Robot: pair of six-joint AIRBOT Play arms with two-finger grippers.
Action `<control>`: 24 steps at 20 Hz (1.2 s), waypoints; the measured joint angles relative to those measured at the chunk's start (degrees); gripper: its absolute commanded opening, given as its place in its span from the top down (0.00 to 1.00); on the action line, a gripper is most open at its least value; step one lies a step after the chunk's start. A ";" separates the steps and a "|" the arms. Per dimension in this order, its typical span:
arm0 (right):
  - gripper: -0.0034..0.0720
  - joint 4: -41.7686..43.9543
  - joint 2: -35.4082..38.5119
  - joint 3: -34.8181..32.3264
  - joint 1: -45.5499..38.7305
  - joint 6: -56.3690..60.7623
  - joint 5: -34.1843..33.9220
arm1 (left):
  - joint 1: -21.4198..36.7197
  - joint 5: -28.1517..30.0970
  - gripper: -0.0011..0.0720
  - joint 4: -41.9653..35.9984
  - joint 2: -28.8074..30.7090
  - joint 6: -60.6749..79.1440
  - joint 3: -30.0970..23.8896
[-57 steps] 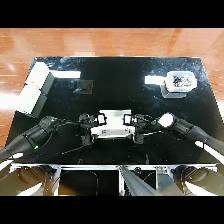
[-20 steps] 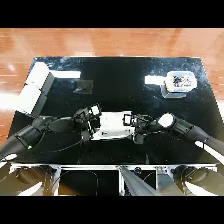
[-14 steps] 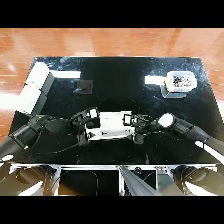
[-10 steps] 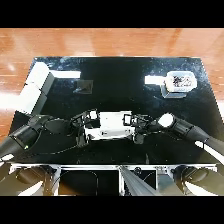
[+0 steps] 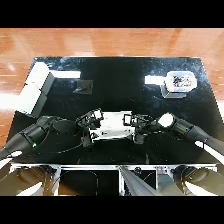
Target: Fold the box and place the chain.
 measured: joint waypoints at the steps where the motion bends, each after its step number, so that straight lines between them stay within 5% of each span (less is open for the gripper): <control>1: 0.14 0.00 0.00 0.00 -0.02 0.00 0.02 | -0.20 -0.74 0.46 -0.20 -0.24 -0.11 0.00; 10: 0.14 0.00 0.00 0.00 0.00 0.00 0.02 | -0.76 -3.80 0.60 -1.14 -0.85 -0.50 0.00; 12: 0.14 0.00 0.00 0.00 -0.02 0.00 0.02 | -0.79 -3.98 0.73 -1.60 -0.85 -0.48 0.00; 17: 0.14 -0.02 0.02 0.00 0.00 -0.02 0.07 | -2.27 -4.61 0.76 -2.45 -0.85 -0.31 0.00; 19: 0.14 0.02 0.00 0.00 0.00 0.04 0.04 | -2.97 -5.49 0.92 -2.58 -0.85 -0.31 0.00; 24: 0.14 0.04 0.02 0.00 -0.02 0.13 -0.02 | -3.61 -7.65 0.94 -3.23 -1.20 -0.31 0.00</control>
